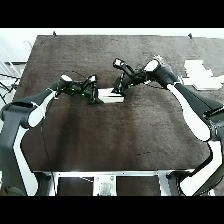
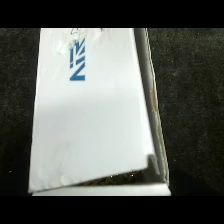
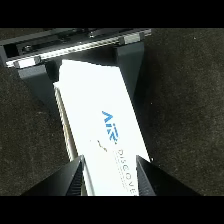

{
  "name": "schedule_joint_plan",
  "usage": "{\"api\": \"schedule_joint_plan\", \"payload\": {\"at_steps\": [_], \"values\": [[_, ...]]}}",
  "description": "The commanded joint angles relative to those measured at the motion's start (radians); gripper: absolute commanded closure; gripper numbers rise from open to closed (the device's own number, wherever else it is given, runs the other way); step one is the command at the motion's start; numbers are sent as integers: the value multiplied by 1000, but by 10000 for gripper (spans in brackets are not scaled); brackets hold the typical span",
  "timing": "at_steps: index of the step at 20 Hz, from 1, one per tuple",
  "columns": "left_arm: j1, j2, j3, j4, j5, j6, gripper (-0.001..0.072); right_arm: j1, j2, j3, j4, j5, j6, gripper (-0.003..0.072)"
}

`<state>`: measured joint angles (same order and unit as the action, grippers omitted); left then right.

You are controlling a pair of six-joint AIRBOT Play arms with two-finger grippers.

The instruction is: Fold the box and place the chain.

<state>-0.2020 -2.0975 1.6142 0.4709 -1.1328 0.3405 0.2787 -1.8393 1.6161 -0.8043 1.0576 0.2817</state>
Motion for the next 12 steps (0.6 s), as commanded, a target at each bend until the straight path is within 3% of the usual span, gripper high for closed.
{"api": "schedule_joint_plan", "payload": {"at_steps": [1,12], "values": [[0,0,0,1,-1,0,236,2,0,-7,-1,1,17,315],[0,0,0,1,-1,0,236,20,1,-97,11,0,14,313]]}}
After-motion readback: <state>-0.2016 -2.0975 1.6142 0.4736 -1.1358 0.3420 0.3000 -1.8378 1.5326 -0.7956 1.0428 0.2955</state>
